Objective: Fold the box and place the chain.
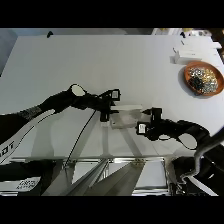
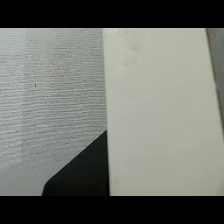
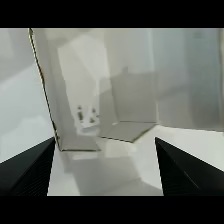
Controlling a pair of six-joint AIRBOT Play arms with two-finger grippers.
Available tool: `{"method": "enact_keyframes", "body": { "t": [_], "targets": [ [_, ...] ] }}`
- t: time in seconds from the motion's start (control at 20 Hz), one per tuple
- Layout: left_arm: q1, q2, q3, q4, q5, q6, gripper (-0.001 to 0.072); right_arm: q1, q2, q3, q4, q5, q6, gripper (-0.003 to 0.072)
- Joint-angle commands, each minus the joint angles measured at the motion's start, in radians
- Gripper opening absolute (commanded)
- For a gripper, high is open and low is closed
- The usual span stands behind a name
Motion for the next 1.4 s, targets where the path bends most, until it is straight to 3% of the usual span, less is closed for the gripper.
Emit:
{"method": "enact_keyframes", "body": {
  "t": [0.0, 0.3, 0.85, 1.05, 1.35],
  "targets": [
    [0.000, 0.000, 0.000, 0.000, -0.001, 0.000, 0.0008, -0.051, -0.034, 0.061, 0.035, 0.033, -0.013, 0.0693],
    [0.000, -0.001, 0.000, 0.000, -0.001, 0.000, 0.0008, -0.146, -0.191, 0.141, 0.200, 0.119, -0.121, 0.0693],
    [0.000, -0.001, 0.000, 0.000, -0.001, 0.000, 0.0008, -0.296, -0.332, 0.170, 0.508, 0.269, -0.536, 0.0694],
    [0.000, -0.001, 0.000, 0.000, -0.001, 0.000, 0.0008, -0.360, -0.400, 0.192, 0.545, 0.297, -0.560, 0.0694],
    [0.000, -0.001, 0.000, 0.000, 0.000, 0.000, 0.0008, -0.379, -0.484, 0.192, 0.666, 0.393, -0.773, 0.0694]
  ]
}}
